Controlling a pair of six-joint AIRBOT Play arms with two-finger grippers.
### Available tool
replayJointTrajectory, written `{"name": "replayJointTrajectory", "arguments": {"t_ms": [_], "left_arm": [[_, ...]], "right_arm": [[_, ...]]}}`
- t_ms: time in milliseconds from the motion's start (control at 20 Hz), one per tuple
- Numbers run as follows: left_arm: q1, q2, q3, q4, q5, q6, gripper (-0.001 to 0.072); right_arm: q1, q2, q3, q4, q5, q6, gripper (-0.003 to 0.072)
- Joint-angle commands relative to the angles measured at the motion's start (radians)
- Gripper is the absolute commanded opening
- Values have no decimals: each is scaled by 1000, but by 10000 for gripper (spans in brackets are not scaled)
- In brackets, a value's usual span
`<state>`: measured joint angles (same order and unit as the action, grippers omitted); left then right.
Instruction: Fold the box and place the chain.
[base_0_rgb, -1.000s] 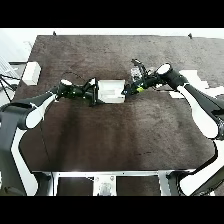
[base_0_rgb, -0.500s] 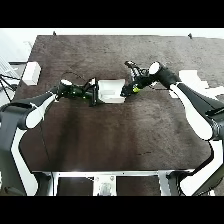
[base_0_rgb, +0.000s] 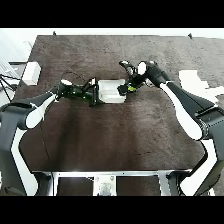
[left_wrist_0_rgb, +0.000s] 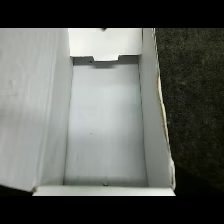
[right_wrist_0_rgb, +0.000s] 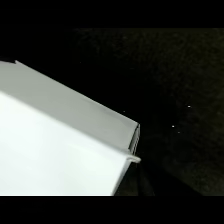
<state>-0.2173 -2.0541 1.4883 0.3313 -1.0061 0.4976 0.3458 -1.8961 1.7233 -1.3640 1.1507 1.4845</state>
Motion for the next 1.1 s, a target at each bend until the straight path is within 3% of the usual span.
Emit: {"name": "replayJointTrajectory", "arguments": {"t_ms": [0,300,600,1050], "left_arm": [[0,0,0,0,0,0,280],[0,0,0,0,0,0,280],[0,0,0,0,0,0,280],[0,0,0,0,0,0,280]], "right_arm": [[29,-3,15,-93,3,114,362],[44,-16,18,-124,12,196,356],[67,-65,91,-223,92,260,351],[108,-90,107,-222,103,339,245]]}}
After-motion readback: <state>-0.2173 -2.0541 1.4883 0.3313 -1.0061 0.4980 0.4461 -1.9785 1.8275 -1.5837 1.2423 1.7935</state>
